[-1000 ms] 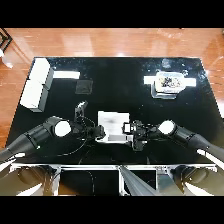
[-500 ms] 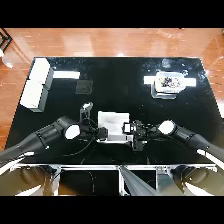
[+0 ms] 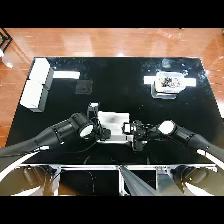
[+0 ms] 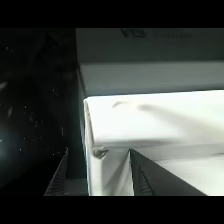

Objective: Fold the box and place the chain.

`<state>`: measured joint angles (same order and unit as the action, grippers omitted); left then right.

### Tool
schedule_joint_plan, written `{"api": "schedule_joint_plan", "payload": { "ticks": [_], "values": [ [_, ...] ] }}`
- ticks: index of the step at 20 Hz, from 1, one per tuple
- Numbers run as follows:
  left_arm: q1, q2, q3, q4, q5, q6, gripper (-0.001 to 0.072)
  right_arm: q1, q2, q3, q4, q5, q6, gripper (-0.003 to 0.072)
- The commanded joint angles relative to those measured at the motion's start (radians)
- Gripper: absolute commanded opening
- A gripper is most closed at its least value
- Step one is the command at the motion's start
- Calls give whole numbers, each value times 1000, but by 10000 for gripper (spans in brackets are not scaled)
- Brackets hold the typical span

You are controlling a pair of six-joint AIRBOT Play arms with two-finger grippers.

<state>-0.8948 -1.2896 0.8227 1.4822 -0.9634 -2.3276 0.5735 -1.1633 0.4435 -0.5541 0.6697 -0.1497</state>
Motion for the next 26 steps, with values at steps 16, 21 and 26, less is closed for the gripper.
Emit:
{"api": "schedule_joint_plan", "payload": {
  "ticks": [16,21,26],
  "values": [
    [-9,-70,66,58,-68,-37,324,1,-1,0,0,0,0,368],
    [-9,-87,68,42,-73,-35,200,1,-1,0,0,0,0,368],
    [-9,-87,68,23,-66,-11,21,1,-1,0,0,0,0,368]
  ]
}}
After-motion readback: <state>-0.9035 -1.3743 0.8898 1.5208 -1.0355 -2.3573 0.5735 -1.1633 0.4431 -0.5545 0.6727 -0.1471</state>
